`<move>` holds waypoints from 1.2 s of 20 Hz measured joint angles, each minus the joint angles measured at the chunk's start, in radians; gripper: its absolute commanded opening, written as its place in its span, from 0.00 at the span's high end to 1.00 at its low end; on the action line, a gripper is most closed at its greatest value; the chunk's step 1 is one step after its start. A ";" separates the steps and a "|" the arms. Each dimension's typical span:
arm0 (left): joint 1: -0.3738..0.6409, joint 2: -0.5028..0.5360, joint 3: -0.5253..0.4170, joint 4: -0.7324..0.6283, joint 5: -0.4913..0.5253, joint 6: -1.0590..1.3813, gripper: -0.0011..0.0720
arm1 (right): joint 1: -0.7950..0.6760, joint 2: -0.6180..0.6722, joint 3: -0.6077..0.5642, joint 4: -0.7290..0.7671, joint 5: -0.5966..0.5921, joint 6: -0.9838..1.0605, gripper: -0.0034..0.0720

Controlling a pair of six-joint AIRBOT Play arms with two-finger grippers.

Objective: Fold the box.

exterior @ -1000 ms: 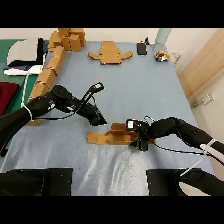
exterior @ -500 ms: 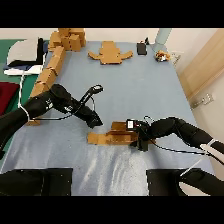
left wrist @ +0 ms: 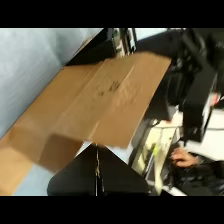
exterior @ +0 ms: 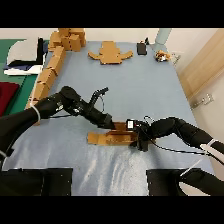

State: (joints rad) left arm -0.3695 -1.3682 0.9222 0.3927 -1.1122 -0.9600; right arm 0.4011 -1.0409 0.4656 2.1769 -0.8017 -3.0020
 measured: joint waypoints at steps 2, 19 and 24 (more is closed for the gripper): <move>-0.013 -0.048 0.039 -0.031 0.042 -0.021 0.97 | 0.000 0.000 0.000 0.000 0.000 0.000 0.29; -0.053 -0.280 0.152 0.155 0.179 -0.250 0.97 | 0.000 0.000 0.000 0.000 -0.001 0.000 0.29; -0.036 -0.269 0.220 0.163 0.099 -0.221 0.97 | 0.000 0.000 0.000 0.000 -0.001 0.000 0.29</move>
